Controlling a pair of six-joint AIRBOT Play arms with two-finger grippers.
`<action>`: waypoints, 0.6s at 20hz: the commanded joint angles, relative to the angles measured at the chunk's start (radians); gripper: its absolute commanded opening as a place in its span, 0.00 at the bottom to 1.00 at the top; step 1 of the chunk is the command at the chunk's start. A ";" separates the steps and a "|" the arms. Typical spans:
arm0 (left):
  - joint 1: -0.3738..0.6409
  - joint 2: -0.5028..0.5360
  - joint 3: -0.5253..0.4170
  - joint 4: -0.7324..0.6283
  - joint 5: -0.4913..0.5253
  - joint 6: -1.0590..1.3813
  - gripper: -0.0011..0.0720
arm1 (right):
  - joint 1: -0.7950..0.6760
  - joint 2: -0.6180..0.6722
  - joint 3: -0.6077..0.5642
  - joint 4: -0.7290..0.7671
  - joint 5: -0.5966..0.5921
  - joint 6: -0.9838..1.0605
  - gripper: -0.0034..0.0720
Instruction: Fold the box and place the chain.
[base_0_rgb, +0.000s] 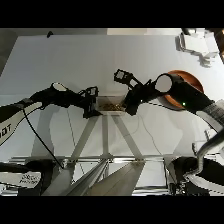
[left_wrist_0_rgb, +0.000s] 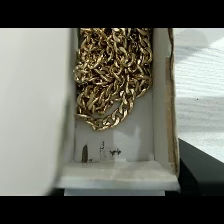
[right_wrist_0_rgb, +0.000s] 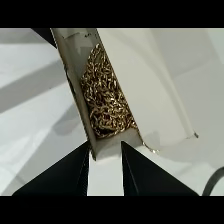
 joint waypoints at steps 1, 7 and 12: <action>0.000 0.000 0.000 0.000 0.000 0.000 0.21 | -0.014 -0.001 -0.001 -0.040 0.006 0.000 0.33; 0.000 0.000 0.000 0.000 0.000 0.000 0.21 | -0.138 -0.001 -0.021 -0.035 0.005 -0.137 0.33; 0.001 0.000 0.000 0.000 0.000 0.000 0.21 | -0.235 -0.010 -0.151 0.251 -0.073 -0.764 0.34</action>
